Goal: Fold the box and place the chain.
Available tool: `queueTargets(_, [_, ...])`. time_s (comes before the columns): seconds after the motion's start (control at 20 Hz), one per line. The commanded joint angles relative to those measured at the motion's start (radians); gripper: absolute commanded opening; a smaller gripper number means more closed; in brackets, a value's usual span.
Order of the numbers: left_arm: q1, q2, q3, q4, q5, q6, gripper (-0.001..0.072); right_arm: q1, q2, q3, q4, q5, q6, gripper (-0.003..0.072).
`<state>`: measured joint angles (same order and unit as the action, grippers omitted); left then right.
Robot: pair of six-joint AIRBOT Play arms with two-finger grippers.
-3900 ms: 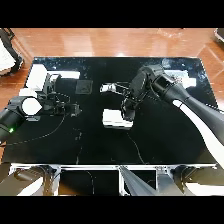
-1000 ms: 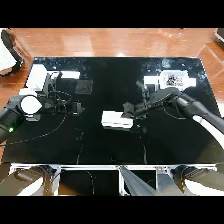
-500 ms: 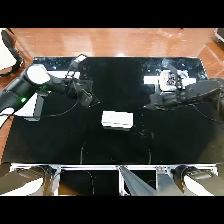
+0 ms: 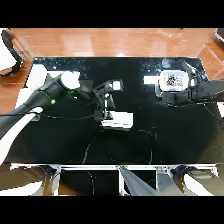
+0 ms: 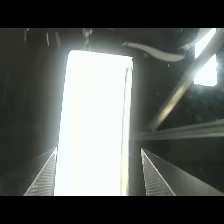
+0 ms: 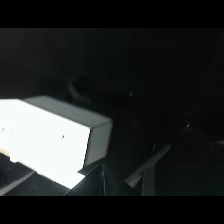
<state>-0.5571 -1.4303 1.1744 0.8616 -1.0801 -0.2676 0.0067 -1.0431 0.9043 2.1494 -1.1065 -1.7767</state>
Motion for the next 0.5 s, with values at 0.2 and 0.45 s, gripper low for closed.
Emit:
queueTargets(0.2, [-0.103,-0.074,0.001,0.07,0.134,0.086,0.0629,-0.005,0.001,0.0,-0.009,0.09,-0.061,0.0017])
queueTargets(0.45, [-0.102,-0.077,0.001,0.07,0.159,0.085,0.0629,-0.005,0.001,0.0,-0.01,0.125,-0.105,0.0017])
